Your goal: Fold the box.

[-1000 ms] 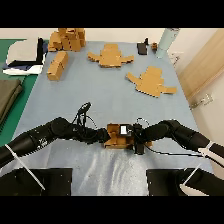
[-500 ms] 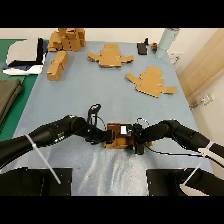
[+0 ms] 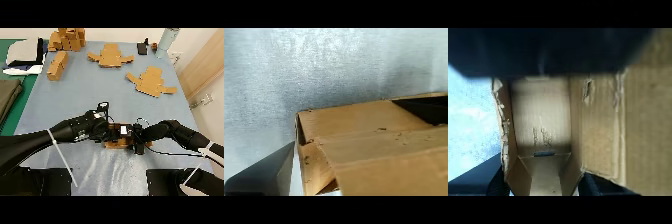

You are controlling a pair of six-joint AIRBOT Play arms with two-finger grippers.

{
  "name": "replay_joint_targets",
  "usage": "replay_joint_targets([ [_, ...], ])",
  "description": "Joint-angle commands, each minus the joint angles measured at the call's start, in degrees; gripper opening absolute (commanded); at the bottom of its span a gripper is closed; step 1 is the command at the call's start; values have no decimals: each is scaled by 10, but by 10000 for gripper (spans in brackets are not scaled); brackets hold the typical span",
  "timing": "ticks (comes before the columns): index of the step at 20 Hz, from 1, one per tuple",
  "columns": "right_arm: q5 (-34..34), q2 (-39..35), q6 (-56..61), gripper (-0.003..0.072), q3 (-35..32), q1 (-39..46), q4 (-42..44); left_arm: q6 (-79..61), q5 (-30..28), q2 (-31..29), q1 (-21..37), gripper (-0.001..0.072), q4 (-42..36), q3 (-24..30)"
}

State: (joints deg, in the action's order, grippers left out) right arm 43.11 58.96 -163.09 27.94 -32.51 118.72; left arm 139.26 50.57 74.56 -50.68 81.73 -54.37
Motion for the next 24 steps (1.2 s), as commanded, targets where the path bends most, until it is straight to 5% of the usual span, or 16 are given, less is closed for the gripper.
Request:
replay_joint_targets([
  [1,0,0,0,530,0,0,0,58,59,38,-26,510,51,-47],
  [4,0,0,0,530,0,0,0,58,96,70,-26,511,50,-62],
  [17,0,0,0,530,0,0,0,56,79,92,-25,509,49,-63],
  [18,0,0,0,530,0,0,0,56,79,92,-25,390,49,-63],
  [19,0,0,0,530,0,0,0,56,79,91,-25,158,49,-63],
  [20,0,0,0,530,0,0,0,54,76,91,-26,32,49,-64],
  [24,0,0,0,530,0,0,0,54,64,91,-26,17,42,-65],
])
